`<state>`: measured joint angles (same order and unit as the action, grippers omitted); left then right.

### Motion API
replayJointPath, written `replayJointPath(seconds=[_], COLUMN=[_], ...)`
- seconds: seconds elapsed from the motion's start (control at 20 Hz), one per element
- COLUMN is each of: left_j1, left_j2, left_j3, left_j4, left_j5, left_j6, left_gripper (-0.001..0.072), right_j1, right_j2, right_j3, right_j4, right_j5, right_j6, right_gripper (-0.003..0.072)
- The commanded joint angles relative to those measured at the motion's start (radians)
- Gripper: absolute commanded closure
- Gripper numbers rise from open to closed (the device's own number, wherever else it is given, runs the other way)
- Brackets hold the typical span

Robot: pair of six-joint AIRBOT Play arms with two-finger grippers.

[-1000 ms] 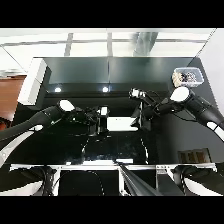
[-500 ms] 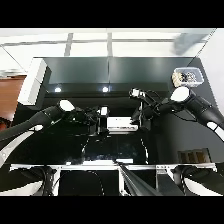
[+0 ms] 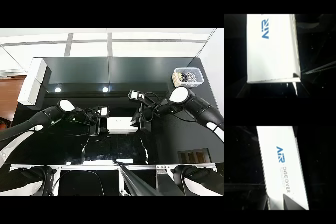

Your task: Fold the box and place the chain.

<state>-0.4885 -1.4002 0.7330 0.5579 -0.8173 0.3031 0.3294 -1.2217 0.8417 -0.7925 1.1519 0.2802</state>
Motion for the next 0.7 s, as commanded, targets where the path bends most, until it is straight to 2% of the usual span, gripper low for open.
replayJointPath(seconds=[0.0, 0.65], left_j1=[0.0, 0.0], left_j2=[-0.001, -0.001], left_j3=[-0.001, -0.001], left_j4=[-0.001, -0.001], left_j5=[0.002, 0.002], left_j6=[-0.002, -0.002], left_gripper=[0.0311, 0.0311], right_j1=[0.005, 0.004], right_j2=[0.0, 0.011], right_j3=[-0.001, 0.0], right_j4=[-0.013, -0.021], right_j5=[0.007, -0.045], right_j6=[0.0, 0.023], right_gripper=[0.0473, 0.0486])
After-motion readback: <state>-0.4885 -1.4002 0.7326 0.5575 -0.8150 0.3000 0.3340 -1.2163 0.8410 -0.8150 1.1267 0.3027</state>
